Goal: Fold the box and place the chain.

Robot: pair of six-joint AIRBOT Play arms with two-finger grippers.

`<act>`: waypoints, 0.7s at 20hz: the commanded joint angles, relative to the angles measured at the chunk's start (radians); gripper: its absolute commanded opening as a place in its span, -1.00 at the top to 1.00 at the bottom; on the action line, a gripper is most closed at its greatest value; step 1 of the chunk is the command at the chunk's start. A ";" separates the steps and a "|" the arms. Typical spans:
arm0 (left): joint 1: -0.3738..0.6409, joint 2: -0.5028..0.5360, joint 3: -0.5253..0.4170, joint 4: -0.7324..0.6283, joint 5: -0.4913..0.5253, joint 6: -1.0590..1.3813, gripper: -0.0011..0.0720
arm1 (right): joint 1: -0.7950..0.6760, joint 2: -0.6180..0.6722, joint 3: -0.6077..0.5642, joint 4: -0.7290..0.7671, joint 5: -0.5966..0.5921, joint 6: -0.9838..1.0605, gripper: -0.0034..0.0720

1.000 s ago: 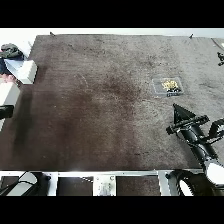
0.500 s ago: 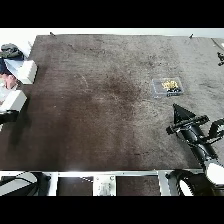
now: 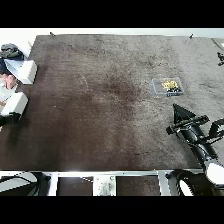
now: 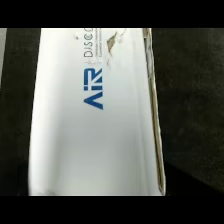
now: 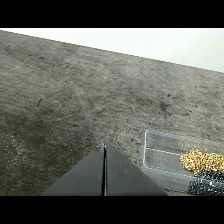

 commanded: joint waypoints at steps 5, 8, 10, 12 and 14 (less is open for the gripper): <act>0.000 0.063 0.003 0.000 0.021 -0.011 -1.00 | 0.000 0.000 0.000 0.000 -0.008 0.000 0.95; 0.000 0.174 0.019 -0.006 0.005 -0.064 -1.00 | 0.000 0.000 0.000 0.000 -0.024 0.000 0.95; 0.000 0.257 0.035 -0.025 -0.025 -0.129 -1.00 | 0.000 0.000 0.000 0.000 -0.031 0.000 0.95; 0.000 0.340 0.040 -0.129 -0.055 -0.136 -0.99 | 0.000 0.000 0.000 0.000 -0.031 0.000 0.95; 0.000 0.397 0.051 -0.236 -0.082 -0.101 -0.96 | 0.000 0.000 0.000 0.000 -0.031 0.000 0.95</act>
